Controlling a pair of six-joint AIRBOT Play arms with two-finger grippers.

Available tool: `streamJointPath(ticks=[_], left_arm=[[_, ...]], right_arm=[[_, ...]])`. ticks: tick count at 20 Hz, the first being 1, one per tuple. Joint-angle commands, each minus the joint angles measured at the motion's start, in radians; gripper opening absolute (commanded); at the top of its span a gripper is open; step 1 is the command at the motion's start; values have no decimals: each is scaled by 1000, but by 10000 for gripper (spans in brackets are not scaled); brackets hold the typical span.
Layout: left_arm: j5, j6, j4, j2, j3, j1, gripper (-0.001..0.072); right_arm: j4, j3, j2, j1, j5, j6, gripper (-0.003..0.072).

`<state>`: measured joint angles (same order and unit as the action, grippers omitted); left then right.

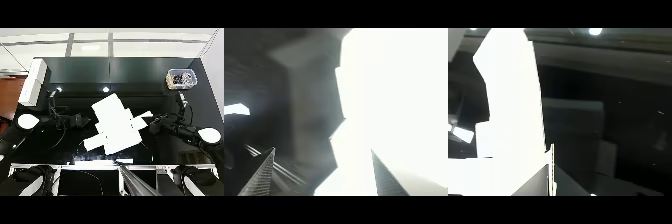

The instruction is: Fold the box and place the chain.

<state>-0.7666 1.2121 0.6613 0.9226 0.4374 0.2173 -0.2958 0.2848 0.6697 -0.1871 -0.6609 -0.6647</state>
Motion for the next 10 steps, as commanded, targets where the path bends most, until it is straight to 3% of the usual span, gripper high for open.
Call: streamJointPath(ticks=[1, 3, 7, 10], left_arm=[[-134, -372, -388, 191, 6, -26, 704], [-129, -499, -478, 286, 19, -25, 703], [-164, -526, -483, 418, 56, -24, 703], [-381, -769, -554, 504, 94, -24, 703]], right_arm=[[5, -16, -23, -54, 57, 2, 9], [9, -16, -23, -54, 56, -19, 9], [8, -16, -23, -54, 56, -32, 9], [9, -16, -23, -54, 56, -71, 9]])
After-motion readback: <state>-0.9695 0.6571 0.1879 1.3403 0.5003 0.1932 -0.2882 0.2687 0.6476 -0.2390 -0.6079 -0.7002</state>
